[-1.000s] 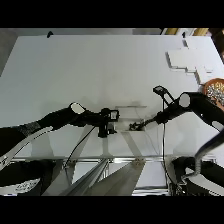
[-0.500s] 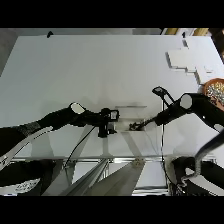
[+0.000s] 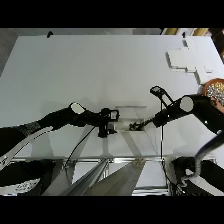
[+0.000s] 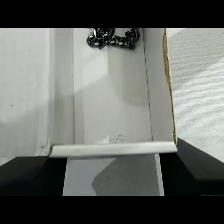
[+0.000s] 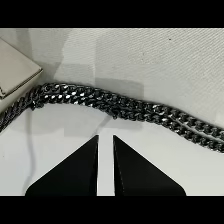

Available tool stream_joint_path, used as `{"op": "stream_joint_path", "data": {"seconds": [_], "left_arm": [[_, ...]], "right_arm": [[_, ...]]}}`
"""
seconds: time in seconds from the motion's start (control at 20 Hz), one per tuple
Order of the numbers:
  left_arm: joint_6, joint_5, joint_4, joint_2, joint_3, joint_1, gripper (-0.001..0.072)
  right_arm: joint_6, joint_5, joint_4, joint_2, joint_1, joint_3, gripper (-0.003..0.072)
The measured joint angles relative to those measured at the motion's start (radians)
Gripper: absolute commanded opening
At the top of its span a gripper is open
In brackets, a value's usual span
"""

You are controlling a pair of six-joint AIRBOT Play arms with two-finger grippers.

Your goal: Fold the box and place the chain.

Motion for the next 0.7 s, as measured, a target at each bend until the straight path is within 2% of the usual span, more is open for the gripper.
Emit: {"op": "stream_joint_path", "data": {"seconds": [0.05,0.1,0.4,0.7], "left_arm": [[0.000,0.000,0.000,0.000,0.000,0.000,0.0092],[0.000,0.000,0.000,0.000,0.000,0.000,0.0092],[0.000,0.000,0.000,0.000,0.000,0.000,0.0092],[0.000,0.000,0.000,0.000,0.000,0.000,0.0092]], "right_arm": [[0.033,-0.009,-0.014,0.000,0.003,0.000,0.0274],[0.064,-0.018,-0.037,0.000,0.005,0.000,0.0304],[0.160,-0.044,-0.090,-0.039,0.010,0.000,0.0299],[0.176,-0.071,-0.072,-0.084,0.011,0.000,0.0298]]}}
